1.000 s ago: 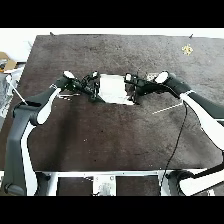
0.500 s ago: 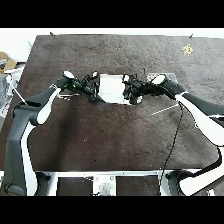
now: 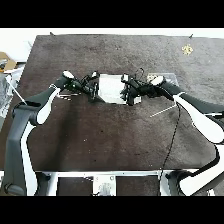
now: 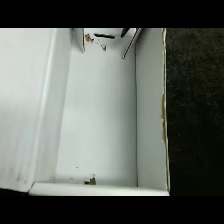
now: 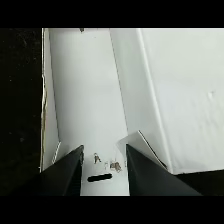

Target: Fold the box and place the chain.

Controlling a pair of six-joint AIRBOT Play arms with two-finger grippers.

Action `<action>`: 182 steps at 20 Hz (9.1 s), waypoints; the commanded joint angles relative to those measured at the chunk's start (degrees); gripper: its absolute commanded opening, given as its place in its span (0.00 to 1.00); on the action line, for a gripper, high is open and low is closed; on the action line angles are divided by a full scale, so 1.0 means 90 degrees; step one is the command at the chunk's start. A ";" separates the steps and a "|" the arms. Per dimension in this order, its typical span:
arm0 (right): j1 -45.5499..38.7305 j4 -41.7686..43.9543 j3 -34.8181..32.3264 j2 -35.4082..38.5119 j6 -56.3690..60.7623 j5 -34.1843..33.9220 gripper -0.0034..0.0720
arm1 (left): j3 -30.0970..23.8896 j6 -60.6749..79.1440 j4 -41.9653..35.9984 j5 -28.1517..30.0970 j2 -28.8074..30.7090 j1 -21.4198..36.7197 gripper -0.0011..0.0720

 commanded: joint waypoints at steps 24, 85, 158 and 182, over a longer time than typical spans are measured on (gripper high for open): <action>-0.0058 -0.3121 0.0005 0.1083 0.4532 0.0034 0.07 | 0.0007 -0.0012 -0.0019 0.0007 -0.0002 -0.0002 0.55; 0.0430 -0.2764 0.1256 -0.0257 1.0647 0.0544 0.50 | 0.0007 -0.0012 -0.0022 0.0010 -0.0002 -0.0002 0.55; -0.1120 -0.6081 0.3592 -0.0102 1.0484 0.2047 0.36 | 0.0007 0.0204 0.0019 0.0177 -0.0005 -0.0002 0.55; -0.1537 -0.5073 0.3587 -0.1343 1.0083 0.2586 0.13 | 0.0007 0.0204 0.0019 0.0180 -0.0005 -0.0002 0.55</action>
